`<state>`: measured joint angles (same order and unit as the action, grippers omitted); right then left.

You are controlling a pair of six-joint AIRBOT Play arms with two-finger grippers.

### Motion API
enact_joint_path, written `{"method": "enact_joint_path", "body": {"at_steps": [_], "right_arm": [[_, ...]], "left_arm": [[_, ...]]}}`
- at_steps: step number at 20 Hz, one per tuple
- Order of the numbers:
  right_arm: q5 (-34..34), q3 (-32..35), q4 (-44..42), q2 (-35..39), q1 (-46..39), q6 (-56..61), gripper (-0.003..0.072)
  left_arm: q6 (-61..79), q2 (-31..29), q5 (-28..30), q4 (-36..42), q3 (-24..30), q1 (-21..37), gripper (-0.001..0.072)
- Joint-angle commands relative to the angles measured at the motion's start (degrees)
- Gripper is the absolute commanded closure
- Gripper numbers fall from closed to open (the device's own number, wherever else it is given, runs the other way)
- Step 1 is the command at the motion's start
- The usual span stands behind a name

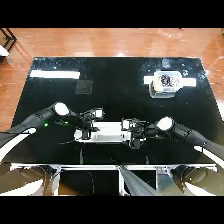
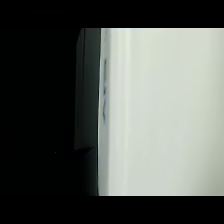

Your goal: Fold the box and place the chain.

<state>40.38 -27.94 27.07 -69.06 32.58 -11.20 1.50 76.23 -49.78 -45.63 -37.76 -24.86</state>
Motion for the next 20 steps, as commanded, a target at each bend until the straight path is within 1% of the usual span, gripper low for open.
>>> {"method": "enact_joint_path", "body": {"at_steps": [1,7,14,15,16,20], "right_arm": [[-0.37,-0.02,-0.07,-0.04,0.11,0.02,-0.0017],[-3.08,-0.02,1.31,-0.13,1.86,1.97,-0.0017],[-3.61,-0.02,2.16,-0.22,2.56,2.4,-0.0015],[-3.54,-0.02,2.34,-0.22,2.56,2.43,0.0049],[-3.58,-0.02,2.34,-0.22,2.56,2.54,0.0155],[-3.58,-0.02,2.34,-0.22,2.56,2.56,0.0156]], "left_arm": [[-0.15,0.02,0.04,0.02,-0.02,-0.04,0.0685],[-0.44,0.02,0.02,0.0,-0.02,-0.04,0.0685],[-0.44,0.02,0.04,0.0,-0.02,-0.04,0.0685],[-0.44,0.02,0.04,0.0,-0.02,-0.04,0.0685],[-0.44,0.02,0.04,0.0,-0.02,-0.04,0.0685],[-0.42,0.02,0.09,0.0,-0.02,-0.04,0.0682]]}}
